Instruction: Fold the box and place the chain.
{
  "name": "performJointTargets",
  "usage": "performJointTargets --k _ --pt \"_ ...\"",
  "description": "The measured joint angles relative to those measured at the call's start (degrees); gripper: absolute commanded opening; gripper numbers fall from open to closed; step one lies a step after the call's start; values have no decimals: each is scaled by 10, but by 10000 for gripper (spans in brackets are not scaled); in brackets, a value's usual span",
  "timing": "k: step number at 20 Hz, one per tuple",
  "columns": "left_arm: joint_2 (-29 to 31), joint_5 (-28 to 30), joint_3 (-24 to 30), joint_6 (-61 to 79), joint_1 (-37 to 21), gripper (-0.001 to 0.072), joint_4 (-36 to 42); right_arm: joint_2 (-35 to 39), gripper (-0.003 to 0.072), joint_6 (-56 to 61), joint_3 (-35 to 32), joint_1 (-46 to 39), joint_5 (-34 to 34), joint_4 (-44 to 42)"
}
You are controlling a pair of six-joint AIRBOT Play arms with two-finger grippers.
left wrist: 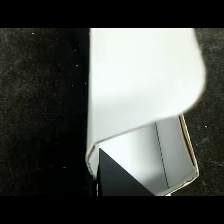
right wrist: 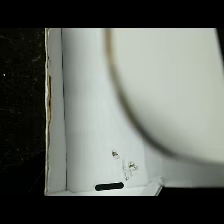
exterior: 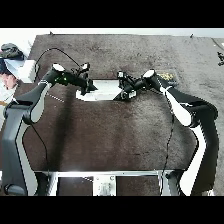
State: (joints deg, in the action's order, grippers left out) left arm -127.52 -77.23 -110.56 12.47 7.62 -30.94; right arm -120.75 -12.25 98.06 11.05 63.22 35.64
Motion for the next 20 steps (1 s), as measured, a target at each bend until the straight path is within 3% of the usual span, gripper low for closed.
performJointTargets --k 16,17,18,19,20 --pt "0 -1 0 0 0 14 9 0 471 0 0 0 -4 2" --pt "0 -2 0 0 0 133 9 0 471 0 0 0 -4 2" --pt "0 -5 0 0 0 388 9 0 471 1 0 0 -6 2" --pt "0 -7 0 0 0 440 7 0 471 2 0 0 -8 2" --pt "0 -6 0 -1 0 439 8 0 471 2 0 -1 -8 2"
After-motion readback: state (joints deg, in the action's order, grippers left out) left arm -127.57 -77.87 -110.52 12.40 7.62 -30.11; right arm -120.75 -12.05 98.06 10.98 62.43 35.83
